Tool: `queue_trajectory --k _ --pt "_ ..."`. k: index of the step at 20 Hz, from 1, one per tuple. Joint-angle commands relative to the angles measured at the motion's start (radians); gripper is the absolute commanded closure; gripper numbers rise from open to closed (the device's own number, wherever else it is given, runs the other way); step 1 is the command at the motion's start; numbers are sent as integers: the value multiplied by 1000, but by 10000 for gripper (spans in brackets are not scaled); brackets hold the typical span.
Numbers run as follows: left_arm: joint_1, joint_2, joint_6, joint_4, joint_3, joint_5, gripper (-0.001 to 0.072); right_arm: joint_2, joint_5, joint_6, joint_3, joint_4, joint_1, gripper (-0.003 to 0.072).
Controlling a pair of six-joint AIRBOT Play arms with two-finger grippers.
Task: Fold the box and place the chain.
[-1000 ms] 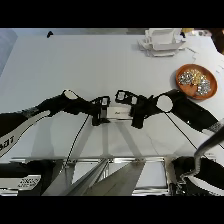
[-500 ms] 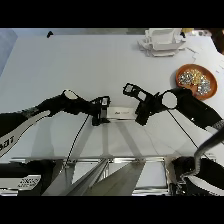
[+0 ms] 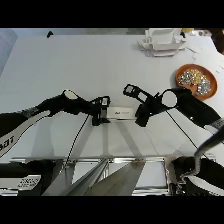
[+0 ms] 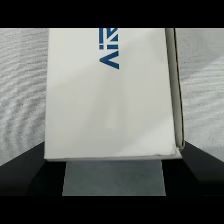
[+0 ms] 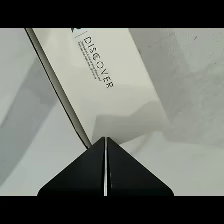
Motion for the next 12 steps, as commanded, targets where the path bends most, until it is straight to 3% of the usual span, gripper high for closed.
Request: queue_trajectory --k 1,7,10,12 --pt "0 0 0 0 0 0 639 -23 11 3 -1 3 -1 672" --pt "0 0 0 0 0 1 639 90 34 11 0 -27 -1 671" --pt "0 0 0 0 0 0 639 178 92 170 0 -121 -27 671" --pt "0 0 0 0 0 0 639 203 203 318 0 -172 -97 671"
